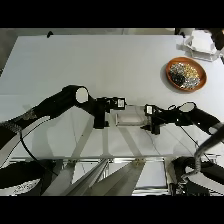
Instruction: Fold the box and place the chain.
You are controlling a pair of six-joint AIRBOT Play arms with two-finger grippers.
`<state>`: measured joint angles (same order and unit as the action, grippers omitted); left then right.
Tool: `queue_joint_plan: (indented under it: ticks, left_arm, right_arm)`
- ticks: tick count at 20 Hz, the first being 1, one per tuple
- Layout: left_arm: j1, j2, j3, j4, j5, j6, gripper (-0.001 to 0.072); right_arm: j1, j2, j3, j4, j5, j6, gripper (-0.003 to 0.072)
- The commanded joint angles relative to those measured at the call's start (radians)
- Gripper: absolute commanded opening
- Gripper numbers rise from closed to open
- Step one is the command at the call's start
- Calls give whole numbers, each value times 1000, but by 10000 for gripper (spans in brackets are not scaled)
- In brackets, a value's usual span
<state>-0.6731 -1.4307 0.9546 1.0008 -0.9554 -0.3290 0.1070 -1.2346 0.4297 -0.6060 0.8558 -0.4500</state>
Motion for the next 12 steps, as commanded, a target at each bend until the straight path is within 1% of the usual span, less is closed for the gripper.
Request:
queue_joint_plan:
  ticks: [1,5,10,12]
  left_arm:
    - [6,-36,-50,-158,139,162,711]
    - [-2,-88,-50,-185,133,231,712]
    - [-1,-94,-50,-187,138,264,712]
    - [-1,-94,-50,-232,142,285,712]
  right_arm:
    - [0,0,1,0,0,0,406]
    - [0,0,1,0,0,0,406]
    - [0,0,1,0,0,0,406]
    - [0,0,1,0,0,0,406]
